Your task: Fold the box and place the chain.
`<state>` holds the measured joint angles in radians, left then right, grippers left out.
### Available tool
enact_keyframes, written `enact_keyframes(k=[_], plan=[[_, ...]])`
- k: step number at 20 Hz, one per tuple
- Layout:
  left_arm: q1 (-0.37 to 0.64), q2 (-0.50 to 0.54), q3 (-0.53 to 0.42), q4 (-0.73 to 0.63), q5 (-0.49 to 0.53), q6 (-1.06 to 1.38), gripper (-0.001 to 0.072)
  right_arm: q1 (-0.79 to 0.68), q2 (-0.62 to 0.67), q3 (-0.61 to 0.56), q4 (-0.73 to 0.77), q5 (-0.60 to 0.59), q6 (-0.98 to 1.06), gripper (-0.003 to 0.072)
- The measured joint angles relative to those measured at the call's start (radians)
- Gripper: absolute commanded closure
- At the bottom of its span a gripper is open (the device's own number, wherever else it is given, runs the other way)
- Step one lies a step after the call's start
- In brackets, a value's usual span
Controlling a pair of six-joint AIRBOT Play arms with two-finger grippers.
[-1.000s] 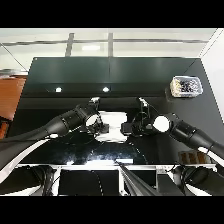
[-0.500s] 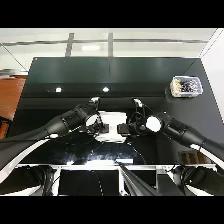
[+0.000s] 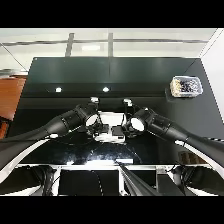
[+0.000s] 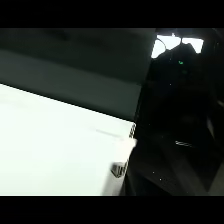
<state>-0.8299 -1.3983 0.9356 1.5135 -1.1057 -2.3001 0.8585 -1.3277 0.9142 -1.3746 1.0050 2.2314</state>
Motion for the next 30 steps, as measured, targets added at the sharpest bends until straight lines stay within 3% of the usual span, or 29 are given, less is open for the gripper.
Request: enact_keyframes(k=[30], plan=[[0.0, 0.0, 0.0, 0.0, 0.002, 0.0, 0.0679, 0.013, -0.133, 0.097, -0.095, 0.116, 0.14, 0.0382]])
